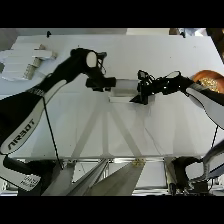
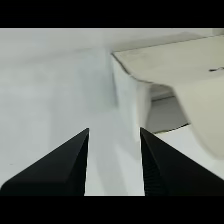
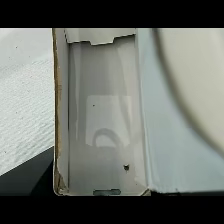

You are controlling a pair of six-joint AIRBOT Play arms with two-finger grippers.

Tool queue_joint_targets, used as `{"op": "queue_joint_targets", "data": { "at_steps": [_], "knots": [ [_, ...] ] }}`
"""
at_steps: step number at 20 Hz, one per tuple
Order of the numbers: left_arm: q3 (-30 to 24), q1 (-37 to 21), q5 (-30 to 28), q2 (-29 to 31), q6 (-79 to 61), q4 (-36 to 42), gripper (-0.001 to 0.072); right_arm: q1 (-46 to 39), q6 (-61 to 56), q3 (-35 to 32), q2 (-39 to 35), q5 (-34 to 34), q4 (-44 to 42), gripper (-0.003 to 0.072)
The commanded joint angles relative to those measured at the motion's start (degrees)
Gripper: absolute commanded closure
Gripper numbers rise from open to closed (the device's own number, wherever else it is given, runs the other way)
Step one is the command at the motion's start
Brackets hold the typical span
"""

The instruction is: Fold the box and place the chain.

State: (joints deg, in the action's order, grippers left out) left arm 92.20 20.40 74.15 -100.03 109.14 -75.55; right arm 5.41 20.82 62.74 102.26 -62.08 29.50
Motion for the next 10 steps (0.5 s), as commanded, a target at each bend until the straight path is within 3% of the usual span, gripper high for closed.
{"op": "queue_joint_targets", "data": {
  "at_steps": [1, 3, 8, 10],
  "knots": [
    [0.00, -3.85, 3.08, 2.05, -9.25, 1.03, 0.0352, 0.00, 0.07, 0.00, -0.04, -0.11, 0.07, 0.0268],
    [-0.04, -5.77, 4.33, 2.10, -24.85, 4.37, 0.0352, 0.00, 0.07, 0.00, -0.04, -0.11, 0.07, 0.0268],
    [-1.16, -11.54, 4.11, 2.12, -67.95, 22.93, 0.0347, 0.00, 0.07, 0.00, -0.04, -0.11, 0.07, 0.0268],
    [-1.86, -13.42, 3.50, 2.10, -77.96, 24.28, 0.0163, 0.00, 0.07, 0.00, -0.04, -0.09, 0.07, 0.0268]
  ]
}}
